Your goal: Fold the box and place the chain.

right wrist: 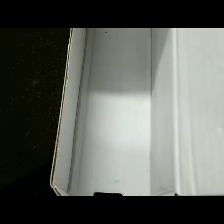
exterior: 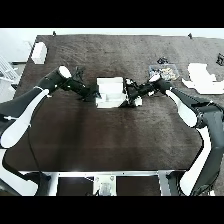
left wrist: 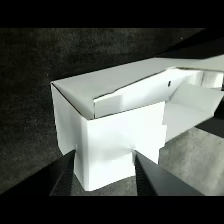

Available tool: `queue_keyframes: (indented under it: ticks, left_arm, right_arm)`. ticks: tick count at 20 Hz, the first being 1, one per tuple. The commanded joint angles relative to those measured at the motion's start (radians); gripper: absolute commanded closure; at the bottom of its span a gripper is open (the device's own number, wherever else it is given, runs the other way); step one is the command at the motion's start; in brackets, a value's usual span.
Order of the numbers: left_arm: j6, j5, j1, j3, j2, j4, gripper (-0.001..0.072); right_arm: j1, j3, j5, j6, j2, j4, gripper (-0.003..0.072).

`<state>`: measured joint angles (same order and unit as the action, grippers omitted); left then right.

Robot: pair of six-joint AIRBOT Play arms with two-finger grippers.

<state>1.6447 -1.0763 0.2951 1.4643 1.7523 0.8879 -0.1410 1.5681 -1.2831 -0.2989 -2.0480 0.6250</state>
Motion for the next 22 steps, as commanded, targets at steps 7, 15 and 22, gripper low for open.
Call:
queue_keyframes:
  ticks: [7,15,22]
  left_arm:
    - [0.135,0.063,0.063,0.025,0.001,0.106,0.0293]
    - [0.146,0.098,0.074,0.025,0.001,0.109,0.0293]
    - [0.181,0.097,0.085,0.025,0.003,0.183,0.0294]
  right_arm:
    - [-0.001,0.000,0.000,0.000,0.000,0.000,0.0175]
    - [-0.001,0.000,0.000,0.000,0.000,0.000,0.0175]
    - [-0.001,0.000,0.000,0.000,0.000,0.000,0.0175]
